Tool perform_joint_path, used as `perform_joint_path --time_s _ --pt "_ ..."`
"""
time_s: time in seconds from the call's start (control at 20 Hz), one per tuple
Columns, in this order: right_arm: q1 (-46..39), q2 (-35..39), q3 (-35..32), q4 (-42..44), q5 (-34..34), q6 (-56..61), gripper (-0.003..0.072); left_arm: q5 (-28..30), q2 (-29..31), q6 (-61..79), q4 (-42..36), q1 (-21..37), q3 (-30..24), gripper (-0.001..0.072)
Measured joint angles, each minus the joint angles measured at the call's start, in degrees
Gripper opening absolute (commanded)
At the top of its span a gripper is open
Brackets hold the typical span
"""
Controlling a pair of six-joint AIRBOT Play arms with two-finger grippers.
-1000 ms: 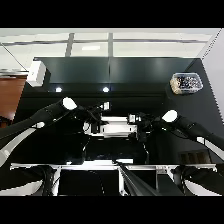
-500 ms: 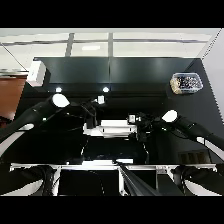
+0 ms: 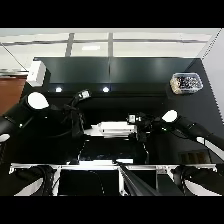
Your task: Fold the box and place the chain.
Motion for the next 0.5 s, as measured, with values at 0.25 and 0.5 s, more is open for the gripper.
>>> perform_joint_path --time_s 0.25,0.5 --pt "0.0 0.0 0.0 0.0 0.02 0.0 0.0076 3.76 0.42 -2.27 -12.55 -5.01 -4.15 0.0026" --pt "0.0 0.0 0.0 0.02 0.02 0.0 0.0076 26.18 -0.11 2.71 -25.03 -7.63 -6.03 0.0026"
